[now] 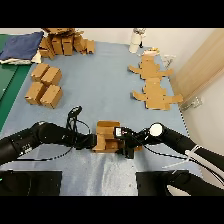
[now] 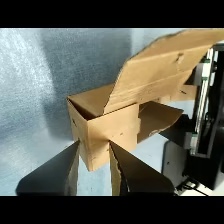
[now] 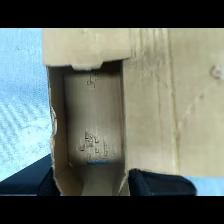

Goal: Fold the box.

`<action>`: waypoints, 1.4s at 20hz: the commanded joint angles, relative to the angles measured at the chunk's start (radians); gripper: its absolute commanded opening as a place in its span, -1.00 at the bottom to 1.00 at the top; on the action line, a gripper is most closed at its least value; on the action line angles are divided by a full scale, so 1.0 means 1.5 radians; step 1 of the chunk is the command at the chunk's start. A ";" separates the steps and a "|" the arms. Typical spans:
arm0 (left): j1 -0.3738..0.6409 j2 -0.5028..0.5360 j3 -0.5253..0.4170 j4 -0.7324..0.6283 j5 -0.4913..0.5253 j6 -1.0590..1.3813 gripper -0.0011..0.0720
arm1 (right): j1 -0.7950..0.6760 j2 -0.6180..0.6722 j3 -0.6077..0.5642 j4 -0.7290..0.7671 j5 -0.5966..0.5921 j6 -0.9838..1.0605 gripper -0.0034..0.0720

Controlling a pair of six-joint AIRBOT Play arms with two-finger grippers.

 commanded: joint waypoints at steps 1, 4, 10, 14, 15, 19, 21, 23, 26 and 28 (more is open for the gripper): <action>-0.066 -0.041 0.061 0.141 -0.008 -0.151 -0.13 | 0.000 0.001 0.000 0.000 0.000 0.000 0.41; -0.091 -0.104 0.118 0.153 -0.040 -0.151 -0.13 | 0.000 0.001 0.000 0.000 0.000 0.000 0.41; -0.142 -0.169 0.180 0.331 -0.135 -0.293 -0.13 | 0.000 0.001 0.000 0.000 0.000 0.000 0.41; -0.151 -0.172 0.188 0.345 -0.144 -0.322 -0.13 | 0.000 0.001 0.000 0.000 0.000 0.000 0.41; -0.151 -0.175 0.188 0.345 -0.146 -0.331 -0.13 | 0.000 0.001 0.000 0.000 0.000 0.000 0.41; -0.181 -0.206 0.221 0.396 -0.191 -0.396 -0.13 | 0.000 0.001 0.000 0.000 0.000 0.000 0.41; -0.198 -0.225 0.251 0.414 -0.197 -0.407 -0.13 | 0.000 0.001 0.000 0.000 0.000 0.000 0.41; -0.200 -0.245 0.271 0.406 -0.204 -0.410 -0.13 | 0.000 0.001 0.000 0.000 0.000 0.000 0.41; -0.201 -0.271 0.279 0.372 -0.217 -0.412 -0.13 | 0.000 0.001 0.000 0.000 0.000 0.000 0.41; -0.201 -0.276 0.279 0.364 -0.216 -0.412 -0.14 | 0.000 0.001 0.000 0.000 0.000 0.000 0.41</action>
